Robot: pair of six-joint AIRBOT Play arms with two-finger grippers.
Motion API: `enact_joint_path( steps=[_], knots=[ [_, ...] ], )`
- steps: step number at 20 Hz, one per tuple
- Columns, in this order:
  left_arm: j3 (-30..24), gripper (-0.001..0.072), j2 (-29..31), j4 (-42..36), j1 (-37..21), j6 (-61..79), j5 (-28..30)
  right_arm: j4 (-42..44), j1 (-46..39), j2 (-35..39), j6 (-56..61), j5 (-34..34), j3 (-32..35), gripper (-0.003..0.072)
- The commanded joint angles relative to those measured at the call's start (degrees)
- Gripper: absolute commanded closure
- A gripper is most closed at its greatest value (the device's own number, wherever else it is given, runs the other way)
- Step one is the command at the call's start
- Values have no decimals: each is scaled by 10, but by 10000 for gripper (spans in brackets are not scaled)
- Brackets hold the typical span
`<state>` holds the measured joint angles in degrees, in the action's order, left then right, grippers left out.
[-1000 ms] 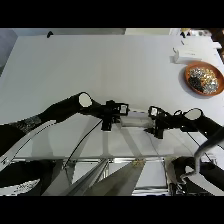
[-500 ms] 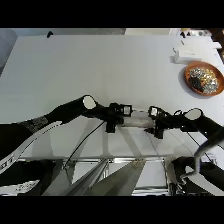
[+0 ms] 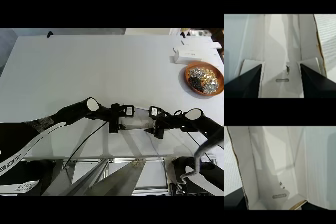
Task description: Fold the box and place the chain.
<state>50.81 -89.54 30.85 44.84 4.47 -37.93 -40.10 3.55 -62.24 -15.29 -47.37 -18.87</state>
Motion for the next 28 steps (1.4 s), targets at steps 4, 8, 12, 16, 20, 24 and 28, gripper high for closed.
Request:
enact_joint_path(
  steps=[4, 8, 12, 16, 20, 24, 28],
  knots=[
    [0, 330, 24, 27, -6, -104, -7, 0, 0, 0, 0, 0, 0, 287],
    [0, 705, 70, 122, -38, -198, -112, 0, 0, 0, 0, 0, 0, 287],
    [0, 706, 112, 203, -77, -371, -159, 0, 0, 0, 0, 0, 0, 287],
    [0, 706, 153, 245, -119, -495, -170, 0, 0, 0, 0, 0, 0, 287],
    [-3, 706, 160, 245, -143, -585, -167, 0, 0, 0, 0, 0, 0, 287],
    [-32, 706, 149, 218, -146, -674, -132, 0, 0, 0, 0, 0, 0, 287],
    [-33, 705, 94, 157, -145, -694, -137, 0, 0, 0, 0, 0, 0, 287]
  ],
)
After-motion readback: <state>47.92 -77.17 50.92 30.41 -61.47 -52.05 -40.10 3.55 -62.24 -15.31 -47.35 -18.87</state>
